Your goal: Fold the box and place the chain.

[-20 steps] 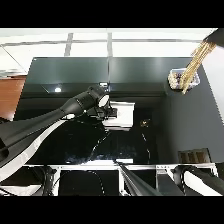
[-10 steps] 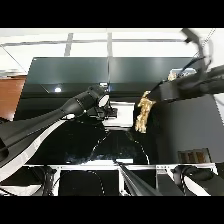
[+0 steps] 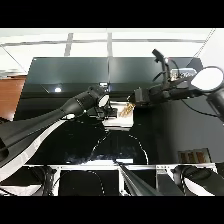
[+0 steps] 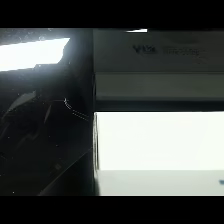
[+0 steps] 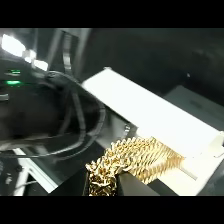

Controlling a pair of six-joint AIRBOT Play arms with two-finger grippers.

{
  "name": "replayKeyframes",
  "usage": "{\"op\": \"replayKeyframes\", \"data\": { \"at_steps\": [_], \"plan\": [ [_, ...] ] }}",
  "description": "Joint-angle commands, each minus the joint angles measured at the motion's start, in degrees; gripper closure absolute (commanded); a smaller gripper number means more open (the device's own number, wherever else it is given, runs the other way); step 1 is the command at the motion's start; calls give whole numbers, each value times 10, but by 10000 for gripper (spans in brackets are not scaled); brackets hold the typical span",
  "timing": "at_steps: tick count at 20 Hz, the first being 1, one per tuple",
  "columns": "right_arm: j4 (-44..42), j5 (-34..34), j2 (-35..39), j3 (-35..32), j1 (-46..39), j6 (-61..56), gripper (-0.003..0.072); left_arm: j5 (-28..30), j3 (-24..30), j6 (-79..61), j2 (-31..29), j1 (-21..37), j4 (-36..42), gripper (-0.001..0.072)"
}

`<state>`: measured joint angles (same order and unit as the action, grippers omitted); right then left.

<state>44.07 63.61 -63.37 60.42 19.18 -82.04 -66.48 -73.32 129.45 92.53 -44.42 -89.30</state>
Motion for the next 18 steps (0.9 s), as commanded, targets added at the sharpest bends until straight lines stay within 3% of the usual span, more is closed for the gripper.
{"op": "replayKeyframes", "data": {
  "at_steps": [1,5,6,7,8,11,14,18],
  "plan": [
    [26,-12,-37,-11,10,0,678,0,0,0,0,0,0,686],
    [30,-6,-42,-11,12,0,673,2,0,0,0,0,0,686],
    [30,-2,-42,-11,12,0,612,3,0,0,0,0,0,686],
    [30,1,-42,-11,12,0,462,3,0,0,0,0,0,686],
    [34,8,-41,-11,7,0,415,4,0,0,0,0,0,686],
    [68,56,-20,-4,-44,0,416,4,0,0,0,0,4,686],
    [166,109,35,-6,-118,-16,416,1,0,0,0,0,36,686],
    [215,153,90,-21,-156,-22,416,38,0,7,2,-3,53,684]
  ]
}}
